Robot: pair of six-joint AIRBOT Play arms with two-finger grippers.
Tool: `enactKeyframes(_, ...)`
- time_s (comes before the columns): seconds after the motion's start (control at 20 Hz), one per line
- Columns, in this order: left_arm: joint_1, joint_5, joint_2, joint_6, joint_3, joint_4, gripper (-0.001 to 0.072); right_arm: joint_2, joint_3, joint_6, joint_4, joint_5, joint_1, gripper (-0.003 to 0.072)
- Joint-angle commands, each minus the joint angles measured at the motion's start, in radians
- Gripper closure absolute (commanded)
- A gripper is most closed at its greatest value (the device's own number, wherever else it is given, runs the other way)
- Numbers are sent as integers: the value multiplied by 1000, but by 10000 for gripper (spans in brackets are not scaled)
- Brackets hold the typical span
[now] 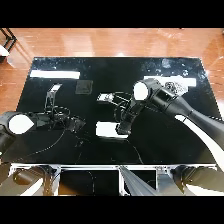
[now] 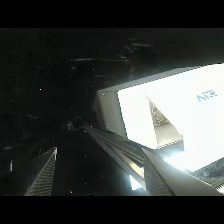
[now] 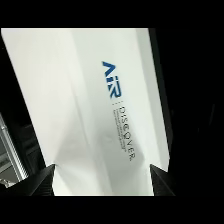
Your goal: Fold the box and place the chain.
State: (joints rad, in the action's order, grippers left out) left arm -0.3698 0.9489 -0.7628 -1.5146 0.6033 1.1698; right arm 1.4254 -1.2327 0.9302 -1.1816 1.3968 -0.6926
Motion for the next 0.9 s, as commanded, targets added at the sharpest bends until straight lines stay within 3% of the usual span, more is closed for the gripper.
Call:
enactKeyframes(0.0, 1, 7, -1, 0, 0, 0, 88, 0, -1, 2, -2, 23, -14, -32)
enactKeyframes(0.85, 1, 9, -1, 0, 0, 0, 88, 1, -1, 24, -80, -99, -20, -31)
